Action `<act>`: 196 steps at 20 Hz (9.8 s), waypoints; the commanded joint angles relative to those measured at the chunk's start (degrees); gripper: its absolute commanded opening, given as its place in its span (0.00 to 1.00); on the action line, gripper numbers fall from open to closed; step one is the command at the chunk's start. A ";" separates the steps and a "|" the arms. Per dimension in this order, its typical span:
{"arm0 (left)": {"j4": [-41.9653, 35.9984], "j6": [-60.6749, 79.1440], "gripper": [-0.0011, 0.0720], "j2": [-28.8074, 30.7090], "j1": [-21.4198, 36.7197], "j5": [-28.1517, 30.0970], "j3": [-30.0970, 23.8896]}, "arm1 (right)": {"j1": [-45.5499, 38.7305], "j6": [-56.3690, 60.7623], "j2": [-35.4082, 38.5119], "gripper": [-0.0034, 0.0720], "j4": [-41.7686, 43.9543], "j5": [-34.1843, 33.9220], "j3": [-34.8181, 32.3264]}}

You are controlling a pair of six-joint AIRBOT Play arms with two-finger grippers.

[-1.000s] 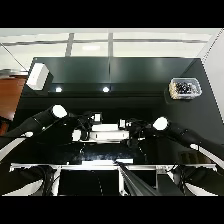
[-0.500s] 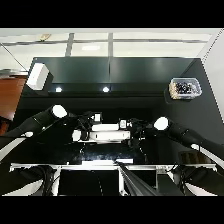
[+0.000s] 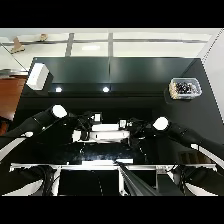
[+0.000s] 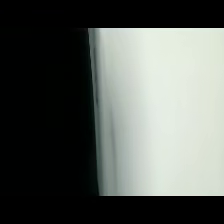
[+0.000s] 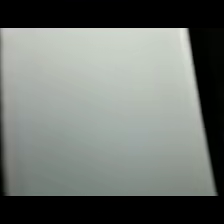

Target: Fold the box and place the chain.

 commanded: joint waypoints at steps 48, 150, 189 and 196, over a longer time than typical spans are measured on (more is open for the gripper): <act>-4.39 -57.37 0.05 17.18 -0.11 3.34 0.13 | 0.02 1.33 -0.07 0.74 -0.09 -1.49 -0.04; 7.45 -28.63 0.05 16.26 13.18 -12.66 -3.26 | 0.02 1.38 -0.07 0.75 -0.09 -1.51 -0.04; -3.10 -75.03 0.97 7.17 23.54 -25.27 -3.37 | 0.02 1.38 -0.07 0.75 -0.09 -1.53 -0.04; -2.58 -81.22 0.96 9.75 10.29 -13.79 -3.32 | 0.02 1.38 -0.07 0.75 -0.09 -1.51 -0.04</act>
